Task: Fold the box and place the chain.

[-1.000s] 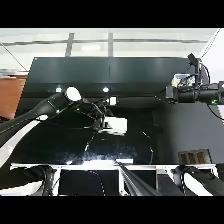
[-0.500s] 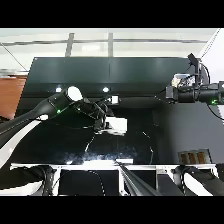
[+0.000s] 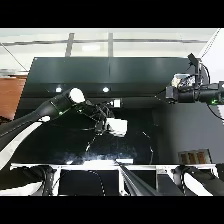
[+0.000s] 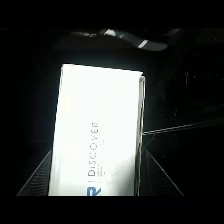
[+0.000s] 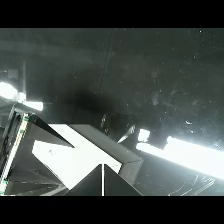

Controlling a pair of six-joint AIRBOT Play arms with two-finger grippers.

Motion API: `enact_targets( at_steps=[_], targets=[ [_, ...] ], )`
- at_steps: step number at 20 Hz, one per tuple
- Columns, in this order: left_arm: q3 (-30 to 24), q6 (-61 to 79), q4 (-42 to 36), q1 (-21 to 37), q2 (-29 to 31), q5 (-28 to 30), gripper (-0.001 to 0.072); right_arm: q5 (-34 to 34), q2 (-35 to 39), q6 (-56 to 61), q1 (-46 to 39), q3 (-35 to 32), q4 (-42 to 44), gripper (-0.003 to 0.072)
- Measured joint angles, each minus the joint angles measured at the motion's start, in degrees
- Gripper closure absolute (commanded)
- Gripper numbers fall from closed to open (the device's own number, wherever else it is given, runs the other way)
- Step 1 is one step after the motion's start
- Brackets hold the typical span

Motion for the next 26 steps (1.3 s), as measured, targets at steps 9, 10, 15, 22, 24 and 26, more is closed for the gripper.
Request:
enact_targets(
  at_steps=[9, 10, 15, 22, 24, 26],
  targets=[
    [0.0, 0.0, 4.3, -2.6, -0.2, 2.1, -0.0004, 0.0, 0.0, 0.0, 0.0, 0.0, 0.0, 0.0673],
    [-0.1, 0.0, 4.8, -3.0, -0.4, 2.6, -0.0004, 0.0, 0.0, 0.0, 0.0, 0.0, 0.0, 0.0673],
    [-2.3, -0.2, 7.1, -4.9, -0.7, 7.5, -0.0001, -0.3, 0.0, 0.0, 0.0, 0.0, 0.0, 0.0673],
    [-4.1, -2.5, 7.0, -7.4, -0.7, 12.7, 0.0419, -0.6, 0.0, 0.0, 0.0, 0.0, 0.0, 0.0673],
    [-4.3, -5.5, 7.8, -6.4, -0.1, 13.0, 0.0420, -0.8, 0.0, 0.0, 0.0, 0.0, 0.0, 0.0673],
    [-4.3, -10.3, 9.8, -3.7, 1.2, 13.8, 0.0422, -0.9, 0.0, 0.0, 0.0, 0.0, 0.0, 0.0673]
  ],
)
